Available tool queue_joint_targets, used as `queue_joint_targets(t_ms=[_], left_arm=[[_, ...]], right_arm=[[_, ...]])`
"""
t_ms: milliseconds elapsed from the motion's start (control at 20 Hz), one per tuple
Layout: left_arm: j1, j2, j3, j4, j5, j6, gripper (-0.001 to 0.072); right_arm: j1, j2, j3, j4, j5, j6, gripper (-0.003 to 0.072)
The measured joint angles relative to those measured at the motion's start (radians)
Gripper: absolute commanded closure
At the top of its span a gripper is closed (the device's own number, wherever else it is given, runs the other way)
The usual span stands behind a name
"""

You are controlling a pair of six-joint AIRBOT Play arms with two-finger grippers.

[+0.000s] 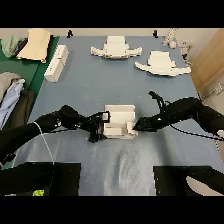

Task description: Fold the box.

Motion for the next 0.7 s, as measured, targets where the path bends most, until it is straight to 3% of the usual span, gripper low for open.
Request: queue_joint_targets(t_ms=[300, 500, 700], left_arm=[[0.000, 0.000, 0.000, 0.000, 0.000, 0.000, 0.0215], [0.000, 0.000, 0.000, 0.000, 0.000, 0.000, 0.0215], [0.000, 0.000, 0.000, 0.000, 0.000, 0.000, 0.0215]], right_arm=[[0.168, -0.034, 0.047, -0.128, 0.109, 0.219, 0.0275], [0.332, -0.094, 0.148, -0.400, 0.115, 0.554, 0.0275], [0.463, -0.190, 0.262, -0.656, 0.028, 0.845, 0.0275]])
